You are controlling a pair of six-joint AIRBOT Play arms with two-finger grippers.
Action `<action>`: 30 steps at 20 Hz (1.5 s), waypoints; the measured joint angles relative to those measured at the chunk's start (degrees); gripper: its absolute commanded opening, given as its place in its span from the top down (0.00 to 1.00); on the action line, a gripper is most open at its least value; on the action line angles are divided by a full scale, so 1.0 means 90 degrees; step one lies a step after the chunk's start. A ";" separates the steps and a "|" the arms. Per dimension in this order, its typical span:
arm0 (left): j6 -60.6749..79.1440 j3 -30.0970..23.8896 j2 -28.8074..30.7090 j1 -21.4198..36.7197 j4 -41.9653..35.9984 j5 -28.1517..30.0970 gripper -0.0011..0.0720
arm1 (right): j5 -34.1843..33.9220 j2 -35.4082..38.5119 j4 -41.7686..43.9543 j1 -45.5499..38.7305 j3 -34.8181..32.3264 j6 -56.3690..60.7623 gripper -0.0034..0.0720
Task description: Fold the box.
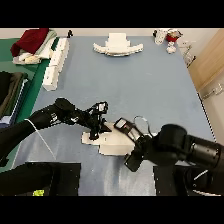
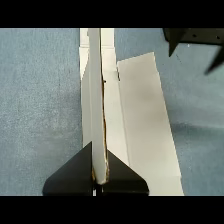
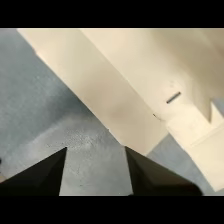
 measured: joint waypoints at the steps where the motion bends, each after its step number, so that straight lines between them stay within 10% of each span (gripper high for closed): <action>1: 0.0000 0.0000 0.0000 0.0000 0.0000 0.0000 0.96 | 0.0155 -0.0117 -0.0311 0.0248 -0.0041 -0.0092 0.18; 13: 0.0000 0.0000 0.0000 0.0000 -0.0002 0.0005 0.96 | 0.0860 -0.1593 -0.1906 0.0843 -0.0141 -0.1037 0.17; 16: 0.0000 0.0000 0.0000 0.0000 0.0000 0.0005 0.96 | 0.0906 -0.1421 -0.2120 0.0731 -0.0148 -0.1054 0.00; 30: 0.0000 0.0000 0.0000 0.0000 0.0002 0.0002 0.96 | 0.0753 0.0019 -0.1984 -0.0665 -0.0432 -0.1154 0.00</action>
